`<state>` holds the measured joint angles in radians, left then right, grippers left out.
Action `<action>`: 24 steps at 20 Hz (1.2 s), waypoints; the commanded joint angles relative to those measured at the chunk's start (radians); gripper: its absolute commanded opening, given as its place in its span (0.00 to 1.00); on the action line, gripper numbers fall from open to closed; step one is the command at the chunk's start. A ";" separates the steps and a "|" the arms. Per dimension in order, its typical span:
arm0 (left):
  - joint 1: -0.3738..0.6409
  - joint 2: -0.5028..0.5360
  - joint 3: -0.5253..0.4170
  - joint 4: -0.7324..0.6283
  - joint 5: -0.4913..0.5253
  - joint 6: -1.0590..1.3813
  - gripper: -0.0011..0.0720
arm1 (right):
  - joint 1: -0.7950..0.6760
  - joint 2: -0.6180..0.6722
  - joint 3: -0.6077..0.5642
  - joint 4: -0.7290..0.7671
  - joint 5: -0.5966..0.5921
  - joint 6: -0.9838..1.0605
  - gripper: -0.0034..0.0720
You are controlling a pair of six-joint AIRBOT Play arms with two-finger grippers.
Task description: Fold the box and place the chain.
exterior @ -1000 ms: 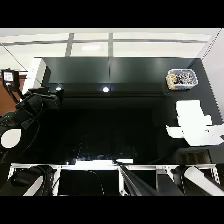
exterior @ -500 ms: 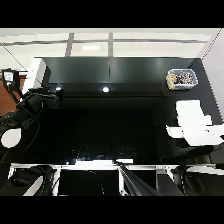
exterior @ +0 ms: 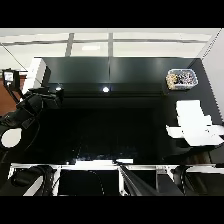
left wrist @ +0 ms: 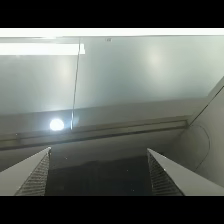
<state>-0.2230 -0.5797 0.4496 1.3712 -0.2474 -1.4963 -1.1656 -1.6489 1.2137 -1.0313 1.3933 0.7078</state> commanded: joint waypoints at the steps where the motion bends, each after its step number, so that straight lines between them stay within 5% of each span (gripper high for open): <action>1: 0.001 0.000 0.000 0.000 0.000 0.000 0.98 | 0.029 0.004 0.002 -0.053 0.062 0.018 0.12; 9: 0.001 0.000 0.000 0.000 0.000 0.000 0.98 | 0.153 0.063 -0.037 0.129 0.219 0.040 0.07; 14: 0.001 0.000 0.000 0.000 0.001 0.000 0.98 | 0.271 0.207 -0.239 0.391 0.166 0.041 0.07; 18: 0.000 0.000 0.000 -0.041 0.000 0.000 0.98 | 0.439 0.392 -0.497 0.585 -0.011 -0.029 0.07; 24: -0.001 -0.079 -0.001 -0.249 -0.002 0.000 0.98 | 0.943 0.752 -0.902 0.984 -0.507 -0.177 0.07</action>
<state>-0.2234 -0.6174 0.4496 1.2232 -0.2466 -1.4967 -0.4454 -1.0466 0.4763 -0.2615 1.1580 0.5980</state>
